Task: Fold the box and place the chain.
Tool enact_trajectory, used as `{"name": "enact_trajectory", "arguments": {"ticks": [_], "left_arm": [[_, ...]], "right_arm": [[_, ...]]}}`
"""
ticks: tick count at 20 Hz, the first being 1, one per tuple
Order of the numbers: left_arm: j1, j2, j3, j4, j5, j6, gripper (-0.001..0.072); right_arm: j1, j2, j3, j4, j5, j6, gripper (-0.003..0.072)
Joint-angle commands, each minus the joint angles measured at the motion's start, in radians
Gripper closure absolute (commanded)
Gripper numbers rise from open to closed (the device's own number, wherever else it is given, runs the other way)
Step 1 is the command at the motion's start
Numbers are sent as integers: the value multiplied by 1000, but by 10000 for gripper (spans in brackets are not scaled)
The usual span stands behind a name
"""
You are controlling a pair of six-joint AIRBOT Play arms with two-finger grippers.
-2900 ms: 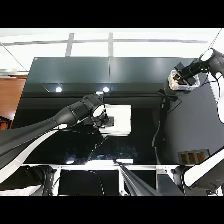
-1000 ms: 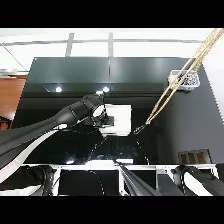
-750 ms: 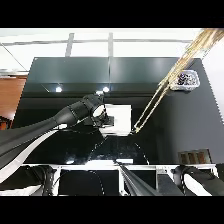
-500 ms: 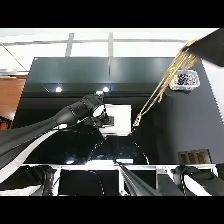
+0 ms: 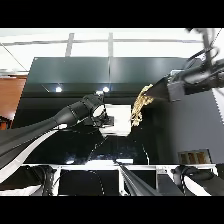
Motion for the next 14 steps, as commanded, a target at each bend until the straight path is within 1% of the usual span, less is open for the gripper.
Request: {"name": "enact_trajectory", "arguments": {"ticks": [1, 2, 4, 8, 10, 14], "left_arm": [[1, 0, 0, 0, 0, 0, 684], [1, 0, 0, 0, 0, 0, 684], [1, 0, 0, 0, 0, 0, 684], [1, 0, 0, 0, 1, 0, 684], [1, 0, 0, 0, 0, 0, 684], [1, 0, 0, 0, 1, 0, 684]], "right_arm": [[34, -17, -164, 111, -179, -26, 679], [55, -27, -204, 144, -224, -26, 678], [94, -49, -267, 161, -284, -26, 678], [120, -76, -360, 64, -357, 9, 676], [120, -76, -402, 42, -380, 14, 677], [129, -76, -477, 45, -436, 68, 668]]}}
